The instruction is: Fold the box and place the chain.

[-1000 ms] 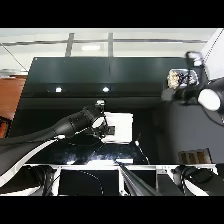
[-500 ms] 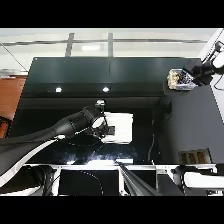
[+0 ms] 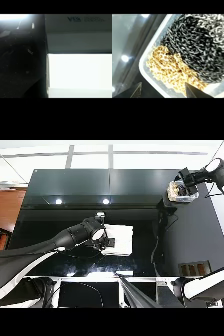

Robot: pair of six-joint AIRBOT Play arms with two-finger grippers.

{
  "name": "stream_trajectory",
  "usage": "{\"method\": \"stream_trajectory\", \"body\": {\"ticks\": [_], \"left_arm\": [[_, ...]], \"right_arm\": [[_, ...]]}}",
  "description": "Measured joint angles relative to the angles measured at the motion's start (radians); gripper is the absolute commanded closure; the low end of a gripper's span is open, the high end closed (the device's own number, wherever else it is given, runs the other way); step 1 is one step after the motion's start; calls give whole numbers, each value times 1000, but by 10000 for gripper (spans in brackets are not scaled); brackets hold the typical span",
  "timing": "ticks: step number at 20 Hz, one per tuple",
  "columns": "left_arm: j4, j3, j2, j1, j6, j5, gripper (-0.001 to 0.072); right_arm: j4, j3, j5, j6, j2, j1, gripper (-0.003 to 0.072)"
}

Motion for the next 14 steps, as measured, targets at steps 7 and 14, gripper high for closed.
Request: {"method": "stream_trajectory", "body": {"ticks": [7, 14], "left_arm": [[0, 0, 0, 0, 0, 0, 682], [0, 0, 0, 0, 0, 0, 682]], "right_arm": [[23, 11, -8, 29, -46, -1, 155], [26, 11, -27, 32, -60, -1, 156]]}}
